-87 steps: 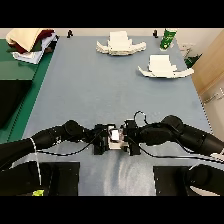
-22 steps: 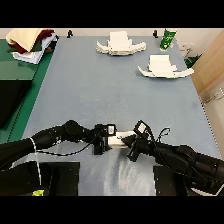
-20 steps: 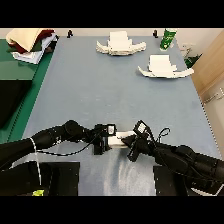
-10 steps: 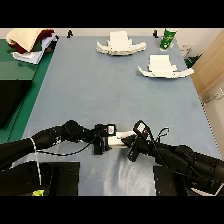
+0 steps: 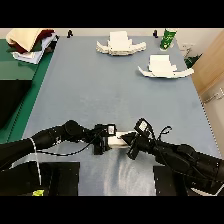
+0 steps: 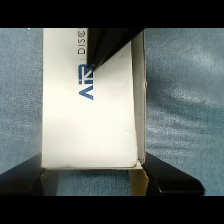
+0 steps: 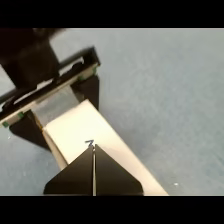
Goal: Fold the box.
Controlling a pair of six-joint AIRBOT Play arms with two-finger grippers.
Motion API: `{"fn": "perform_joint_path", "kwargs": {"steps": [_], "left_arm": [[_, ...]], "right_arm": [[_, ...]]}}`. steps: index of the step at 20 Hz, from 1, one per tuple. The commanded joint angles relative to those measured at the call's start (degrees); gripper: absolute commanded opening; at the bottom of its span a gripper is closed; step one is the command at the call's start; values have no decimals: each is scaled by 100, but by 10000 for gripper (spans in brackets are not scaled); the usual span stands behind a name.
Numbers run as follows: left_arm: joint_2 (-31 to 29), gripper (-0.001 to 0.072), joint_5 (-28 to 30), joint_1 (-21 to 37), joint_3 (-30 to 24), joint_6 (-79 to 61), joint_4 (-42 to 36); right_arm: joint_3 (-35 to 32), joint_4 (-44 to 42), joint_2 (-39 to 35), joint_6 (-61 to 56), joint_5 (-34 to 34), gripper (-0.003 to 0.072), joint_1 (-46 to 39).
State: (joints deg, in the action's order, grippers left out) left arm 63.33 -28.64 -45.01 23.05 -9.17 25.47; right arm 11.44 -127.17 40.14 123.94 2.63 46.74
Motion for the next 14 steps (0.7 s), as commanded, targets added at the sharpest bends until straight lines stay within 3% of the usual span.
{"fn": "perform_joint_path", "kwargs": {"steps": [1, 14], "left_arm": [[-4, 514, 2, 0, 7, 0, 0], [-4, 514, 2, 0, 7, 0, 0]], "right_arm": [[39, 127, -216, 15, -142, 15, 0], [24, 186, -190, 15, 376, 15, 2]]}}
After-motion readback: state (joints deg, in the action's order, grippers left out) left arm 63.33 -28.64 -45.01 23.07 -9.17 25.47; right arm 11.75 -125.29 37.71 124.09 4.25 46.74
